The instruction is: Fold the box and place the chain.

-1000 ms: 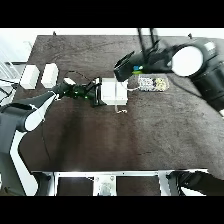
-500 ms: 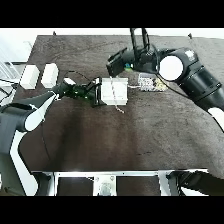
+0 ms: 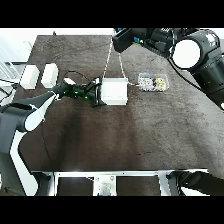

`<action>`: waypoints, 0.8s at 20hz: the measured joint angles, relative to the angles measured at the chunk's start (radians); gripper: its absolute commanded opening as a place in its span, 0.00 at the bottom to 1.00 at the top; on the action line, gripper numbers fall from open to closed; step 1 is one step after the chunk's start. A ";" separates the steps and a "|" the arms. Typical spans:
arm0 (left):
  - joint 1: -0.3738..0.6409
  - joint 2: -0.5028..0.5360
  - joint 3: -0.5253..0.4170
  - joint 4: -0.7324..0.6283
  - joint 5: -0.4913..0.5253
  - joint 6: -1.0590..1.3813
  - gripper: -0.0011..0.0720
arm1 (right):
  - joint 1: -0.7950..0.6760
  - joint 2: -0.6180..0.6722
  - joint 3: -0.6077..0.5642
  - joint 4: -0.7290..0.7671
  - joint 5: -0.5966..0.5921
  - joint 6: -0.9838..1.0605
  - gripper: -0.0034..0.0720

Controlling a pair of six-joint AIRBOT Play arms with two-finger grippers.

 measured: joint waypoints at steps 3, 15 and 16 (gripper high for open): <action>0.000 0.000 0.000 0.000 0.000 0.000 0.66 | -0.015 0.000 0.004 -0.012 -0.010 -0.002 0.06; 0.000 0.000 0.000 0.000 0.000 0.000 0.66 | -0.033 0.000 -0.078 -0.016 0.126 0.018 0.05; 0.000 0.000 0.000 0.000 0.000 0.000 0.66 | -0.033 0.000 -0.105 -0.009 0.136 0.027 0.05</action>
